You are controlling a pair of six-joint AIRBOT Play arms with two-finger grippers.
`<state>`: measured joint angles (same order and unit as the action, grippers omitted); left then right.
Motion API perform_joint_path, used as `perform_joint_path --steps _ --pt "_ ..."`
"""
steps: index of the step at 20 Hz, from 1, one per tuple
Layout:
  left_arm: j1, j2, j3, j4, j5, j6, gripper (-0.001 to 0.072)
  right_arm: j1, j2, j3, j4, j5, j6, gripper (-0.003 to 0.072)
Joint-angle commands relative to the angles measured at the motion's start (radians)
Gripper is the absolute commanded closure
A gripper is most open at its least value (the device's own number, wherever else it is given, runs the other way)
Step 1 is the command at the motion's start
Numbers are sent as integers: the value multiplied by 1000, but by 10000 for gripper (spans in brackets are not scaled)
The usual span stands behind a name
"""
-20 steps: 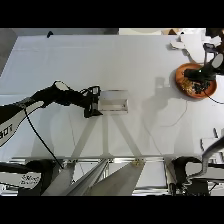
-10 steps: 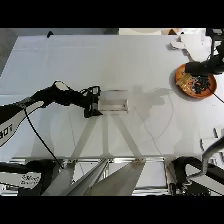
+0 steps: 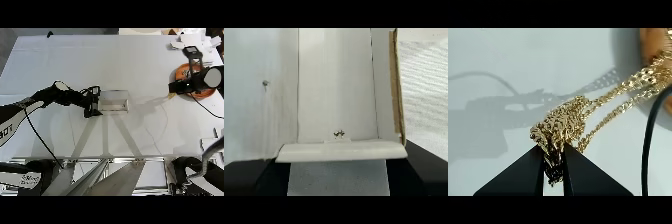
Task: Fold the box and place the chain.
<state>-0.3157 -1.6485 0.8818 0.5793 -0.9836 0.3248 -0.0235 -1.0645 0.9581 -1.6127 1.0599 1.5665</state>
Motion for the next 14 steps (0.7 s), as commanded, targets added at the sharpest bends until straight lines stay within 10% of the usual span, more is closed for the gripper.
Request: perform_joint_path --steps 1,14 --pt "0 0 0 0 0 0 435 113 10 -26 31 -21 10 683" --pt "0 0 0 0 0 0 435 434 -50 -26 50 -178 134 682"
